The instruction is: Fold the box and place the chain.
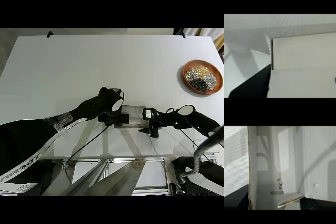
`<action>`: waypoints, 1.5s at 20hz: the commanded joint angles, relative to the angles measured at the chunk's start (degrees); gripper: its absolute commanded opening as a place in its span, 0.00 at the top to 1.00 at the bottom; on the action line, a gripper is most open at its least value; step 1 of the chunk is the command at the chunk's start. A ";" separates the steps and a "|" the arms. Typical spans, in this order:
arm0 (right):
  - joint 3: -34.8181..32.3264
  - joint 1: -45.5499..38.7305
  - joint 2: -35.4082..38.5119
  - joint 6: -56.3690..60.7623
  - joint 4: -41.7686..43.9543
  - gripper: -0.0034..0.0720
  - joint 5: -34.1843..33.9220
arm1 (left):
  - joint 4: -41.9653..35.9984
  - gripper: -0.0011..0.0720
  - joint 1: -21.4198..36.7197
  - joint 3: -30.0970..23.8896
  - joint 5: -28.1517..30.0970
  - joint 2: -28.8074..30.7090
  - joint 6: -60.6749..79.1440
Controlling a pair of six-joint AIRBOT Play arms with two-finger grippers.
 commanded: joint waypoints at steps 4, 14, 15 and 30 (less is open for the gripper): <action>0.02 0.00 0.04 0.02 0.02 0.37 0.11 | -0.26 0.80 0.04 0.04 1.14 -0.35 -0.02; 0.02 0.00 0.04 0.02 0.02 0.37 0.11 | -0.35 0.98 -0.04 0.04 0.63 -0.28 0.17; 0.02 0.00 0.04 0.02 0.02 0.37 0.11 | -0.35 0.97 -0.02 0.04 0.61 -0.24 0.39; 0.00 0.00 0.04 0.02 0.02 0.37 0.11 | 0.31 0.44 0.44 -0.04 0.00 5.20 14.45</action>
